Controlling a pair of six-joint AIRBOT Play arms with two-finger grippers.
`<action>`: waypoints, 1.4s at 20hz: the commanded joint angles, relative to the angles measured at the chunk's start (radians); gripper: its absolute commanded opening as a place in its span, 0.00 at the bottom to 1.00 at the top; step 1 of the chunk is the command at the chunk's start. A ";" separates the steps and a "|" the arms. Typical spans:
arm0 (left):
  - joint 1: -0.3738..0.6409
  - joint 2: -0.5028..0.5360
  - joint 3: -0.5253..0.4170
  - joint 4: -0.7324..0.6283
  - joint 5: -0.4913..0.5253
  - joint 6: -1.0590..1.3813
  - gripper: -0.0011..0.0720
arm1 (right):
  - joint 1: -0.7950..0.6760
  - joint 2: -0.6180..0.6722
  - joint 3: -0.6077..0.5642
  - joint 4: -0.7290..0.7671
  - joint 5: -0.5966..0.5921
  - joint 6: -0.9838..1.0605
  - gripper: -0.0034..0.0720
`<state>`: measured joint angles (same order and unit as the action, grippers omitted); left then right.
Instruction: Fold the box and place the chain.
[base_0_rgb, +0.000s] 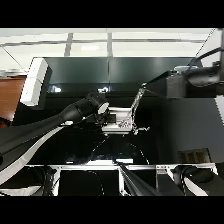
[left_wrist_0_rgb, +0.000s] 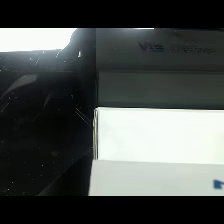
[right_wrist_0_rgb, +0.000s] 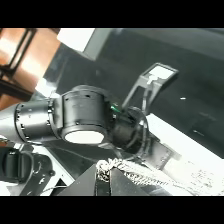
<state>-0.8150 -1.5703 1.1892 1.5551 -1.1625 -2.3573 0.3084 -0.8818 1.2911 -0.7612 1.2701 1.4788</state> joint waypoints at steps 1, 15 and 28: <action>0.001 -0.001 0.000 0.000 0.000 0.000 0.06 | 0.060 -0.051 0.001 0.000 -0.033 0.004 0.06; 0.001 -0.001 0.000 0.000 0.000 0.000 0.06 | 0.091 -0.115 -0.193 -0.086 -0.121 0.021 0.06; 0.001 -0.001 0.000 0.000 -0.001 0.000 0.06 | 0.116 -0.134 -0.424 0.032 -0.298 0.032 0.06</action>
<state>-0.8150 -1.5703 1.1892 1.5551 -1.1629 -2.3573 0.4107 -1.0046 0.8989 -0.7555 1.0161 1.5112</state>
